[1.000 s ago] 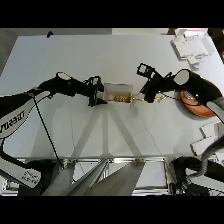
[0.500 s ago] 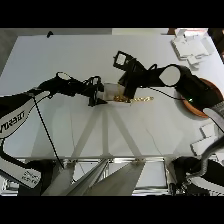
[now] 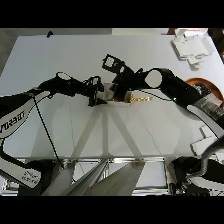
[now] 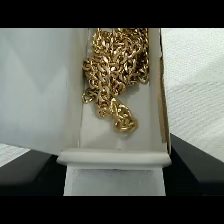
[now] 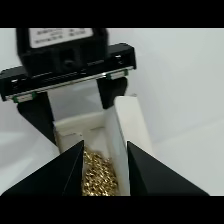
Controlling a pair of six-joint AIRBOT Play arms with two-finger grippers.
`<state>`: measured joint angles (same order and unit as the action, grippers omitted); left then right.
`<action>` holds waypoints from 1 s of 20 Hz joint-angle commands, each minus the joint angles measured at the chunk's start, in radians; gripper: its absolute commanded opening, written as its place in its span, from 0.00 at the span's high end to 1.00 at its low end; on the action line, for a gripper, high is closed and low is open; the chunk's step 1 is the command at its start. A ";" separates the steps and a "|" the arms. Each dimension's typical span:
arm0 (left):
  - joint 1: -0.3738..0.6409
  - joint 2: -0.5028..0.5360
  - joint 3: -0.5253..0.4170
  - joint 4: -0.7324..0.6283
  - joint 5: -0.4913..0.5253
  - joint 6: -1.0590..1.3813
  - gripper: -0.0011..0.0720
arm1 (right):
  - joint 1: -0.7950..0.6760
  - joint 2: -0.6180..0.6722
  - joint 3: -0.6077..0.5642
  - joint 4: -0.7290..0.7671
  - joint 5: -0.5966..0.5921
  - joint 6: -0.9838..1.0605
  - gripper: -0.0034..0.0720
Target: Fold the box and place the chain.
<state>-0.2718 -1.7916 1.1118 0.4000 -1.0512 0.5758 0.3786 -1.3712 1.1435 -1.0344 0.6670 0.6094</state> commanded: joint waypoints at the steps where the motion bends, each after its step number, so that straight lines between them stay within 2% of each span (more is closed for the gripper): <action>1: 0.000 0.000 0.001 0.000 0.000 0.000 0.47 | -0.065 0.040 0.002 -0.004 0.053 -0.016 0.54; 2: 0.000 0.000 0.001 0.000 0.000 0.000 0.47 | -0.104 0.053 0.001 0.002 0.105 -0.076 0.48; 5: 0.000 0.000 0.001 0.000 0.000 0.000 0.47 | -0.257 0.066 -0.003 0.066 0.289 -0.253 0.46; 7: 0.000 0.000 0.001 0.000 0.000 0.000 0.47 | -0.351 0.065 -0.037 0.160 0.315 -0.361 0.34; 10: 0.000 0.000 0.001 0.000 0.000 0.000 0.47 | -0.428 0.038 -0.081 0.198 0.323 -0.496 0.33; 17: 0.000 0.000 0.001 0.000 0.000 0.000 0.47 | -0.382 -0.151 -0.084 0.196 0.343 -0.763 0.32; 20: 0.000 0.000 0.001 0.000 0.000 0.000 0.47 | -0.354 -0.204 -0.084 0.195 0.342 -0.802 0.32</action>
<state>-0.2718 -1.7916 1.1118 0.3996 -1.0512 0.5755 0.0040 -1.5211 1.0611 -0.8417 1.0050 -0.1093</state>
